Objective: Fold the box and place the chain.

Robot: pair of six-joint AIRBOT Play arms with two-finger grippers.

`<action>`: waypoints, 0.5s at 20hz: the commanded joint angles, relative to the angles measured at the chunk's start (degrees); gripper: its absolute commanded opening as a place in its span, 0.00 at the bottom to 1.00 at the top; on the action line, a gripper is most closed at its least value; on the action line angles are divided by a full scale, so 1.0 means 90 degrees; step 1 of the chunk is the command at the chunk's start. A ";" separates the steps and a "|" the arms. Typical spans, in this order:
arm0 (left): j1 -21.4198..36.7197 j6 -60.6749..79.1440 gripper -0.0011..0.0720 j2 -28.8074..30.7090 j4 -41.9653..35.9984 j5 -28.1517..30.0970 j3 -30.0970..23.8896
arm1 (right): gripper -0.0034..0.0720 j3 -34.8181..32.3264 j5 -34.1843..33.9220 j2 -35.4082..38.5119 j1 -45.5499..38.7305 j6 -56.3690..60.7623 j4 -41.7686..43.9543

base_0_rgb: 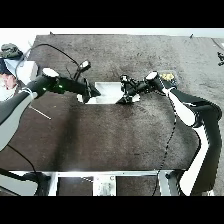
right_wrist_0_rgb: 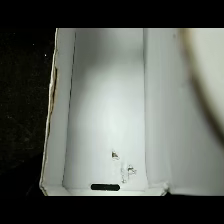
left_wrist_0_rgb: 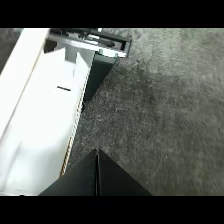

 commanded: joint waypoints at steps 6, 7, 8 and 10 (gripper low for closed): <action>-0.0291 -0.1416 0.03 -0.0559 0.0627 0.1598 0.0891 | 0.64 -0.0002 0.0000 -0.0002 0.0000 0.0000 0.0005; -0.0291 -0.1642 0.03 -0.0865 0.0833 0.1321 0.1277 | 0.64 -0.0002 0.0000 -0.0005 -0.0002 0.0000 0.0000; -0.0291 -0.1843 0.03 -0.1134 0.1022 0.1185 0.1634 | 0.64 -0.0002 0.0000 -0.0005 -0.0002 0.0000 0.0002; -0.0197 -0.2127 0.03 -0.1503 0.1154 0.1163 0.2174 | 0.64 -0.0002 0.0000 -0.0002 0.0000 0.0000 0.0002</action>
